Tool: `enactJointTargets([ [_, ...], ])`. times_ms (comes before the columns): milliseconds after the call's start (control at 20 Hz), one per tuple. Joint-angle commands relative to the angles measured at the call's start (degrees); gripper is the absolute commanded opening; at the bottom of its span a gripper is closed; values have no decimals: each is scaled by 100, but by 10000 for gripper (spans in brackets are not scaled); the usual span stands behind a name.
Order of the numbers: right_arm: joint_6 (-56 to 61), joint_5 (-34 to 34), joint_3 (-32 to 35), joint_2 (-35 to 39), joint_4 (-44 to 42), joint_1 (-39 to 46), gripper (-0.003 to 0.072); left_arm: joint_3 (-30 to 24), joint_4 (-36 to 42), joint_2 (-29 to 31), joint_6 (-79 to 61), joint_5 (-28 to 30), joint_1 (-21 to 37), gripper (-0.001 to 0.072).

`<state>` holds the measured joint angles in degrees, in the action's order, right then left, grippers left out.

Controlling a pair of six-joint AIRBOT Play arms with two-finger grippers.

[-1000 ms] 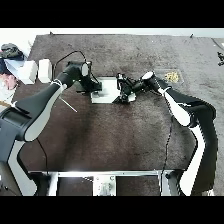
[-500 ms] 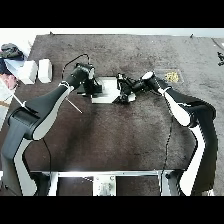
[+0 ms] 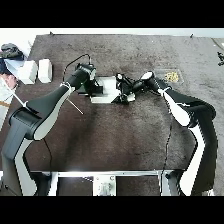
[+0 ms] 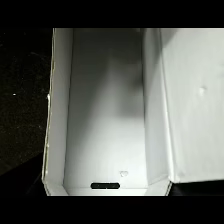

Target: Fold the box and place the chain.

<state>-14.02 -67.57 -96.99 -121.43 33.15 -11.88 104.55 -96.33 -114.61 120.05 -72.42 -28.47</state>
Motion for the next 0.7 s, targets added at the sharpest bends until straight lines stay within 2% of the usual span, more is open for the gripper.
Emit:
enactJointTargets([
  [0, -7, -11, -2, -2, 7, 4, 411, 22, 216, 2, -122, -13, 7, 253],
  [50, -7, -11, -2, -2, 7, 4, 411, 44, 299, 9, -258, -2, 7, 304],
  [150, -7, -11, -2, -2, 7, 4, 410, 140, 402, 13, -407, -70, 7, 305],
  [200, -7, -11, -2, -2, 7, 4, 411, 212, 428, 13, -518, -133, 7, 368],
  [250, -7, -11, -2, -2, 7, 4, 411, 260, 437, 20, -815, -175, 7, 571],
  [300, -7, -11, -2, -2, 7, 4, 411, 310, 437, 20, -1108, -221, 7, 634],
  [450, -7, -11, -2, -2, 7, 4, 411, 535, 426, 70, -1325, -518, 13, 634],
  [650, -7, -11, -2, -2, 7, 4, 411, 673, 407, 485, -2138, -494, 72, 635],
])
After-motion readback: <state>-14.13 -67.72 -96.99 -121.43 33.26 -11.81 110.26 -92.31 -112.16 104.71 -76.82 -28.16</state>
